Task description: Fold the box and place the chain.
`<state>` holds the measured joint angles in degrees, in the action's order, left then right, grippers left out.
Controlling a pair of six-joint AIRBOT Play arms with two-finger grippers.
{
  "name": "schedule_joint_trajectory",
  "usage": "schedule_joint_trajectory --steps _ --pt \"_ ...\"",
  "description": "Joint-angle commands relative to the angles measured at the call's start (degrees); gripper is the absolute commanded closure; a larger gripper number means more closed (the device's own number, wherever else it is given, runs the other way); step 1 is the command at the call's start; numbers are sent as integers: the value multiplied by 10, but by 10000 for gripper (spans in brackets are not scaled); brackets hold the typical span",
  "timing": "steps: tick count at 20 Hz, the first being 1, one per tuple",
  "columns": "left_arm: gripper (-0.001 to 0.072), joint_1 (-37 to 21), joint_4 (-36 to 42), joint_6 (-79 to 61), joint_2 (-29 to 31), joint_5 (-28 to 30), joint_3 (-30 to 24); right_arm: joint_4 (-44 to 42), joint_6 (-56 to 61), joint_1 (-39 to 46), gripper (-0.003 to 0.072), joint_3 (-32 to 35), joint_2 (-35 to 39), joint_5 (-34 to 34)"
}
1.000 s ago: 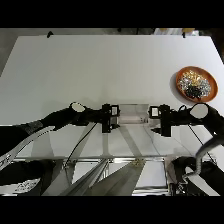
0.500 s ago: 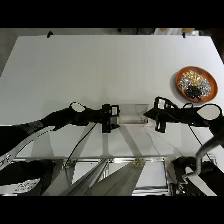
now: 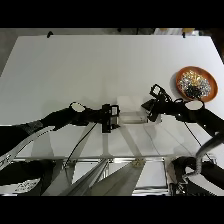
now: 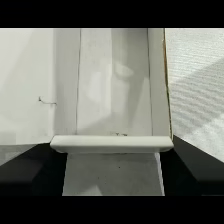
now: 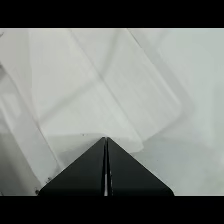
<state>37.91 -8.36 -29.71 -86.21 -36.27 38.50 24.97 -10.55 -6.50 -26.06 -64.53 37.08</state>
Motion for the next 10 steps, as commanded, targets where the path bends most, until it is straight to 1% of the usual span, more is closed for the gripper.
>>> schedule_joint_trajectory --steps 1,7,10 --pt "398 0 0 0 0 0 0 -8 -5 0 670 0 -28 -4" --pt "398 0 0 0 0 0 0 -8 2 0 670 0 -5 23" --pt "398 0 0 0 0 0 0 20 35 0 670 0 53 39"
